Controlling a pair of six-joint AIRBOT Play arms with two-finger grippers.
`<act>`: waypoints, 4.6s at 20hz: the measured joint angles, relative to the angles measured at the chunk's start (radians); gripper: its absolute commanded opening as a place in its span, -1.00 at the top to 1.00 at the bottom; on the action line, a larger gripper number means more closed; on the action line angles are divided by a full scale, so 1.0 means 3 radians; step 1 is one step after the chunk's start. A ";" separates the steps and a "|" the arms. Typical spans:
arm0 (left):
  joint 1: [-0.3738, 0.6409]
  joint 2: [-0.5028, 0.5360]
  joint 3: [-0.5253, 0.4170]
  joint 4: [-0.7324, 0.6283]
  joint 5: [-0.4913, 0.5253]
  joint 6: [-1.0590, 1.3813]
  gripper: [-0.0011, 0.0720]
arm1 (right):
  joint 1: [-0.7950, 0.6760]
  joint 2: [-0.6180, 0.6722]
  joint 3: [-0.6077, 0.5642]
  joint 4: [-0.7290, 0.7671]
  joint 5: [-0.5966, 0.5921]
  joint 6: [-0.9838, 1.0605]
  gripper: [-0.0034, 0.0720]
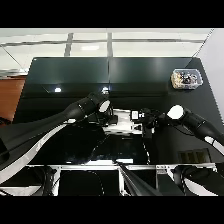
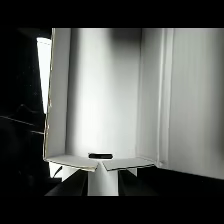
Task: Fold the box and place the chain.
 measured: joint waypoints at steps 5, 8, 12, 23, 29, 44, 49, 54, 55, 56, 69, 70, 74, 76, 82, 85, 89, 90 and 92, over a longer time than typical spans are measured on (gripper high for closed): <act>0.0000 0.0000 0.0000 -0.0010 0.0011 -0.0001 0.89 | 0.0000 -0.0066 -0.0011 0.0259 0.0038 0.0161 0.39; 0.0000 -0.0001 -0.0001 -0.0011 0.0015 -0.0010 0.89 | 0.0000 -0.0163 -0.0014 0.0524 -0.0036 0.0186 0.39; 0.0000 0.0000 -0.0001 -0.0013 0.0018 -0.0010 0.89 | 0.0000 -0.0233 -0.0015 0.0651 -0.0076 0.0200 0.39; 0.0001 -0.0001 -0.0001 -0.0013 0.0020 0.0003 0.89 | -0.0004 -0.0239 -0.0013 0.0716 -0.0052 0.0338 0.87; 0.0000 -0.0001 0.0000 -0.0014 0.0023 0.0001 0.89 | -0.0593 0.0203 0.0163 0.0481 0.0470 0.1690 0.87; 0.0000 -0.0001 0.0000 -0.0013 0.0020 -0.0003 0.89 | -0.1417 -0.0252 -0.0393 0.0774 0.0793 0.3410 0.86; 0.0000 -0.0001 0.0000 -0.0011 0.0019 -0.0009 0.89 | -0.1157 -0.0365 -0.0177 0.1110 0.0937 0.3208 -0.78; 0.0000 -0.0001 0.0000 -0.0011 0.0019 -0.0004 0.89 | -0.1001 -0.0388 0.0055 0.1188 0.1124 0.3332 -0.56; 0.0001 -0.0001 0.0000 -0.0011 0.0019 -0.0001 0.89 | -0.0946 -0.0388 0.0072 0.1198 0.1122 0.3391 -0.39; 0.0000 -0.0001 0.0000 -0.0011 0.0019 -0.0001 0.89 | -0.0876 -0.0390 0.0086 0.1205 0.1100 0.3443 -0.39; 0.0003 -0.0001 -0.0001 -0.0019 0.0028 -0.0009 0.89 | 0.0355 -0.0403 0.0888 -0.0820 0.0711 0.5768 -0.16; 0.0003 -0.0001 -0.0001 -0.0019 0.0029 -0.0008 0.89 | 0.0448 -0.0416 0.0947 -0.1016 0.0710 0.5988 -0.09; 0.0003 -0.0001 0.0000 -0.0018 0.0027 -0.0004 0.89 | 0.0785 -0.0547 0.1138 -0.1677 0.0823 0.6743 -0.09; 0.0003 -0.0001 0.0000 -0.0017 0.0025 -0.0001 0.89 | 0.0923 -0.0622 0.1204 -0.1934 0.0862 0.7055 -0.09; 0.0003 -0.0001 -0.0001 -0.0015 0.0024 -0.0004 0.89 | 0.1110 -0.0792 0.1334 -0.2408 0.0952 0.7691 -0.06; 0.0003 -0.0001 0.0000 -0.0014 0.0024 0.0000 0.89 | 0.1130 -0.0866 0.1362 -0.2412 0.0983 0.7822 0.76; 0.0000 -0.0001 0.0000 -0.0015 0.0022 -0.0010 0.89 | 0.1137 -0.0900 0.1373 -0.2397 0.1003 0.7891 0.87; 0.0000 -0.0001 0.0000 -0.0015 0.0022 -0.0010 0.89 | 0.1141 -0.0903 0.1373 -0.2393 0.1006 0.7895 0.85; 0.0000 -0.0001 0.0000 -0.0014 0.0020 0.0001 0.89 | 0.1141 -0.0913 0.1372 -0.2384 0.1025 0.7898 0.16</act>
